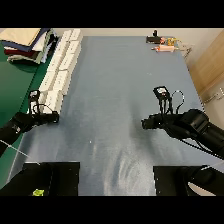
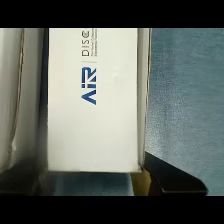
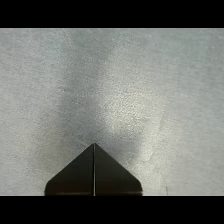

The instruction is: Fold the box.

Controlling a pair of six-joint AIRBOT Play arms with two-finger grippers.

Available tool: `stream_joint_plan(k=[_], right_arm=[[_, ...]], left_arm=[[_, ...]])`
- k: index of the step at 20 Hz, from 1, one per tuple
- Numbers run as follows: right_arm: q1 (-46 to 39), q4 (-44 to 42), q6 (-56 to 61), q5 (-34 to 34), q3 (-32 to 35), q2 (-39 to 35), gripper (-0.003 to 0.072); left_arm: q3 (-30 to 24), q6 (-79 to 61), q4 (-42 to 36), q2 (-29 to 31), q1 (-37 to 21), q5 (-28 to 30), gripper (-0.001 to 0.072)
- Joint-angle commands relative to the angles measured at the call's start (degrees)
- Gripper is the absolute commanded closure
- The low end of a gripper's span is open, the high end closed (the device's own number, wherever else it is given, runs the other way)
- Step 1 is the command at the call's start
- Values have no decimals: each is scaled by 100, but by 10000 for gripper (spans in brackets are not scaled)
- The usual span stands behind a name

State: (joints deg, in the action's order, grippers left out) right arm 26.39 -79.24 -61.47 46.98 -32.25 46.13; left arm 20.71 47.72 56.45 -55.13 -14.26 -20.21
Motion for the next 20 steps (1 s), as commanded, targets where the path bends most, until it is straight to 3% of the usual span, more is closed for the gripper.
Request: stream_joint_plan(k=[1,4,7,14,15,16,17,20], right_arm=[[-2,-7,-2,2,-4,4,682],[-2,-11,-2,4,-4,4,682],[-2,-28,-2,4,-4,4,682],[-2,-575,-323,17,-72,52,683],[-2,-726,-520,22,-181,149,683],[-2,-824,-616,28,-363,315,683],[-2,-831,-625,28,-616,542,683],[0,-1054,-979,225,-1692,1475,683]], left_arm=[[-4,11,-4,22,-7,-92,3],[-2,11,116,162,-13,-470,2],[177,20,590,584,-13,-1432,2],[1298,925,1235,2070,-9,-3300,26],[1530,1058,1172,2173,24,-3558,349],[1759,1073,1060,2192,107,-3768,625],[2013,1088,938,2151,262,-3869,696],[2734,1257,474,1569,1038,-3847,697]])
